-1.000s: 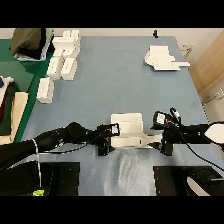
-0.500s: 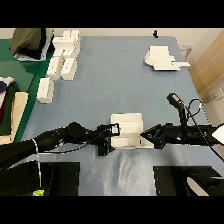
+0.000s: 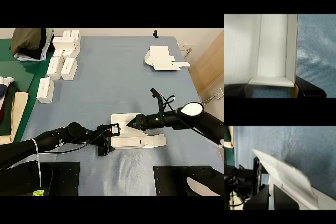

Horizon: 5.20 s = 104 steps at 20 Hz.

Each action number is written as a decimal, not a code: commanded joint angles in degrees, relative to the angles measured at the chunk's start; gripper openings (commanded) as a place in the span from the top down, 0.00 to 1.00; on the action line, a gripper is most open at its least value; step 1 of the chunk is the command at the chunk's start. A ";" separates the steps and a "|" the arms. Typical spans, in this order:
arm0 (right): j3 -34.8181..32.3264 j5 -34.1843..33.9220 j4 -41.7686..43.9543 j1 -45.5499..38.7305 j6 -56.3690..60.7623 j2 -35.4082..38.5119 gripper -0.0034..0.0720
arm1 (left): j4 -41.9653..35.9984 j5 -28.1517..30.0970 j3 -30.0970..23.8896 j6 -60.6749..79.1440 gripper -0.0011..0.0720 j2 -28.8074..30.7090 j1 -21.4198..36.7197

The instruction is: Fold the box.

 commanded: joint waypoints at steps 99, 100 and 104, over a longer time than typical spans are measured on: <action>-3.56 3.58 -32.63 -2.03 -61.42 7.52 0.18 | 0.00 0.02 0.00 0.00 0.35 0.02 0.00; -3.65 4.17 -31.61 -2.03 -61.81 7.52 0.19 | 0.00 0.02 0.00 0.00 0.35 0.02 0.00; -5.18 5.01 -30.03 -0.22 -61.70 7.52 0.38 | 0.00 0.02 0.00 0.00 0.35 0.02 0.00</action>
